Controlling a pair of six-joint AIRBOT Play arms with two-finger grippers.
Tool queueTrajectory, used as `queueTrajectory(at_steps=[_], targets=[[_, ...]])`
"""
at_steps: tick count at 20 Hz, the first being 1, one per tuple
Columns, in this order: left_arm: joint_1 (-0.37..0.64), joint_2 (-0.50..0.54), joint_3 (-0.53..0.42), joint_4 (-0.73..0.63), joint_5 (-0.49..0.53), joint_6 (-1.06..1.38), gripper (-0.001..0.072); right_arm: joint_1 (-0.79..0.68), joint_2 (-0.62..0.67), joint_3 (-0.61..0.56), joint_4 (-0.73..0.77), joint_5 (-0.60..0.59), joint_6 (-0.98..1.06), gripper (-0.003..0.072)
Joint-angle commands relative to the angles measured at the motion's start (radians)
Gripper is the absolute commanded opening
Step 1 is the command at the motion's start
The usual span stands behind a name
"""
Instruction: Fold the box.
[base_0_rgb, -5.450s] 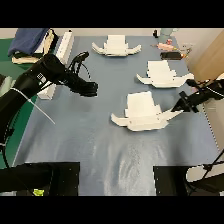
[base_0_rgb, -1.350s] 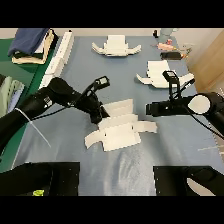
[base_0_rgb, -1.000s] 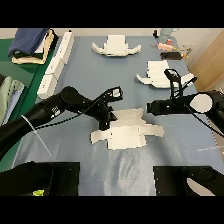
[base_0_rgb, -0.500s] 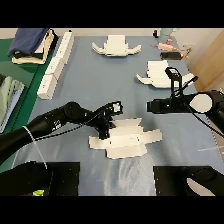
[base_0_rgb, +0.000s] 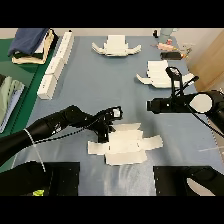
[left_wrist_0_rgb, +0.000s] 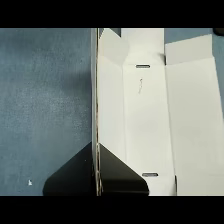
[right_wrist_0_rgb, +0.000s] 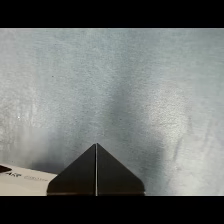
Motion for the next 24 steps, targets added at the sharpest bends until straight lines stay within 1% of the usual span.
queueTrajectory(at_steps=[1, 3, 5, 6, 7, 9, 13, 24], targets=[[-0.038, 0.018, -0.002, 0.000, 0.002, 0.048, 0.0012, 0.001, 0.001, -0.001, -0.004, -0.006, 0.000, 0.0002], [-0.045, 0.063, -0.001, 0.000, 0.049, 0.082, 0.0012, 0.001, 0.000, -0.001, -0.005, -0.014, 0.000, 0.0002], [-0.042, 0.114, 0.002, 0.000, 0.127, 0.085, 0.0013, 0.001, 0.000, -0.001, -0.006, -0.023, 0.000, 0.0002], [-0.043, 0.136, 0.002, 0.000, 0.151, 0.090, 0.0013, 0.001, 0.000, -0.001, -0.006, -0.027, 0.001, 0.0002], [-0.043, 0.147, 0.001, 0.001, 0.145, 0.093, 0.0013, 0.001, 0.000, 0.000, -0.006, -0.034, 0.001, 0.0002], [-0.043, 0.138, -0.006, 0.014, 0.119, 0.093, 0.0013, 0.001, 0.000, 0.000, -0.006, -0.052, 0.001, 0.0002], [-0.043, 0.095, -0.040, 0.014, 0.178, 0.119, 0.0013, 0.001, 0.000, 0.000, -0.006, -0.068, 0.001, 0.0002], [-0.045, 0.058, -0.045, 0.011, 0.169, 0.118, 0.0013, 0.001, 0.000, -0.001, -0.007, -0.068, 0.001, 0.0002]])
